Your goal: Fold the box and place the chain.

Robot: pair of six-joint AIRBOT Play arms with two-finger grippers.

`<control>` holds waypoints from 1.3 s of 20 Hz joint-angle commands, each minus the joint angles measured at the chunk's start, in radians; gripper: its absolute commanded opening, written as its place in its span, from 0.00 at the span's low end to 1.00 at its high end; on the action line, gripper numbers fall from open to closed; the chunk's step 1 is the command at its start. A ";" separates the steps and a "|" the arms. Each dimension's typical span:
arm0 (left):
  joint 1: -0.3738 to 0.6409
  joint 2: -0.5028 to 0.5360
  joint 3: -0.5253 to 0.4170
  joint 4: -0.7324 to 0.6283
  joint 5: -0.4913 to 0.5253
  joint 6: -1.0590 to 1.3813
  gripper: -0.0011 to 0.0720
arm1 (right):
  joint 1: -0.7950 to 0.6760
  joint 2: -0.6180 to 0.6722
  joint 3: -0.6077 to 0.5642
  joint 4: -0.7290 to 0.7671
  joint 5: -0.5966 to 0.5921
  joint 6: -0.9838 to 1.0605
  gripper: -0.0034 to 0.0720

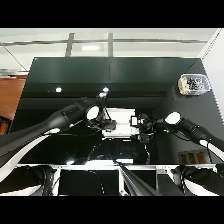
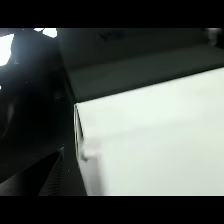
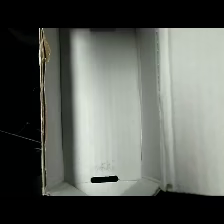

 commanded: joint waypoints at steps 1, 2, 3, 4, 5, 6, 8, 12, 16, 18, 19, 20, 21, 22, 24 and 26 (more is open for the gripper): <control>-0.024 -0.076 0.058 0.042 -0.070 -0.047 0.68 | 0.001 0.000 0.000 0.000 0.000 0.000 0.30; -0.024 -0.080 0.058 0.044 -0.072 -0.066 0.67 | 0.001 0.000 0.000 0.000 0.000 0.000 0.30; -0.024 -0.080 0.058 0.044 -0.073 -0.080 0.61 | 0.001 0.000 0.000 0.000 0.000 0.000 0.30; -0.024 -0.079 0.058 0.043 -0.073 -0.089 0.47 | 0.001 0.000 0.000 0.000 0.000 0.000 0.30; -0.029 -0.079 0.059 0.044 -0.075 -0.103 0.47 | 0.001 0.000 0.000 0.000 0.000 0.000 0.30; -0.031 -0.079 0.061 0.043 -0.075 -0.114 0.46 | 0.001 0.000 0.000 0.000 0.000 0.000 0.30; -0.037 -0.079 0.067 0.048 -0.073 -0.142 0.20 | 0.001 0.000 0.000 0.000 0.000 0.000 0.30; -0.042 -0.079 0.069 0.047 -0.073 -0.149 0.07 | 0.001 0.000 0.000 0.000 0.000 0.000 0.30; -0.042 -0.079 0.077 0.043 -0.072 -0.149 0.08 | 0.001 0.000 0.000 0.000 0.000 0.000 0.30; -0.041 -0.079 0.087 0.044 -0.072 -0.149 0.38 | 0.001 0.000 0.000 0.000 0.000 0.000 0.30; -0.041 -0.079 0.089 0.044 -0.072 -0.149 0.44 | 0.001 0.000 0.000 0.000 0.000 0.000 0.30; -0.041 -0.079 0.089 0.045 -0.076 -0.151 0.44 | 0.001 0.000 0.000 0.000 0.000 0.000 0.30; -0.040 -0.079 0.089 0.053 -0.083 -0.169 0.44 | 0.001 0.000 0.000 0.000 0.000 0.000 0.30; -0.041 -0.079 0.089 0.065 -0.084 -0.185 0.44 | 0.001 0.000 0.000 0.000 0.000 0.000 0.30; -0.041 -0.079 0.089 0.074 -0.073 -0.195 0.17 | 0.001 0.000 0.000 0.000 0.000 0.000 0.30; -0.041 -0.079 0.089 0.075 -0.063 -0.194 0.05 | 0.001 0.000 0.000 0.000 0.000 0.000 0.30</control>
